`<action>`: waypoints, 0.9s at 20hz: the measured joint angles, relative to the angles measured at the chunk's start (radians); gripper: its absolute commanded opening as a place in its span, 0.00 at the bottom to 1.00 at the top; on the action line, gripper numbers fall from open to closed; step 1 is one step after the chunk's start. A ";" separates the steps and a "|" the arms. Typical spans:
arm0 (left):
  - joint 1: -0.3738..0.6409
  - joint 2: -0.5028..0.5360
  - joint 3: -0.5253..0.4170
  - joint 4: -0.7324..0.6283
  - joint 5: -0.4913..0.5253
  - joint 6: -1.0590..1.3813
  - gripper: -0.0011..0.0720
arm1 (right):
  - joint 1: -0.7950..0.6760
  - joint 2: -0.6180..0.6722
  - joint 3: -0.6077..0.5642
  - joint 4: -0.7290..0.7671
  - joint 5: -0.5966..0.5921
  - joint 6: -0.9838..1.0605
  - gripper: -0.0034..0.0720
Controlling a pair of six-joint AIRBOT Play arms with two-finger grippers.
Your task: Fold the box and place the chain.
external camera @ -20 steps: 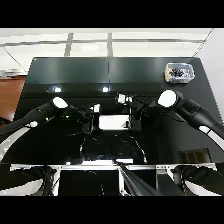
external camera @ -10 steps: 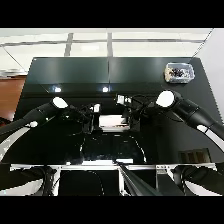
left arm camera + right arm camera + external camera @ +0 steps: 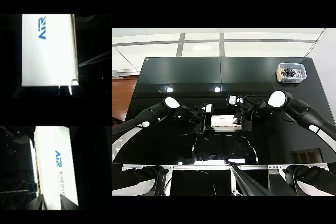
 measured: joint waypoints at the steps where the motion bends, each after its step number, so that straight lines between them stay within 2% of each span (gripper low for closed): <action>1: 0.000 0.000 0.000 0.000 0.000 0.000 0.73 | 0.000 0.000 0.000 0.000 0.000 0.000 0.36; 18: 0.000 0.000 0.000 0.000 0.000 -0.002 0.73 | 0.000 0.000 -0.019 0.001 -0.029 0.021 0.36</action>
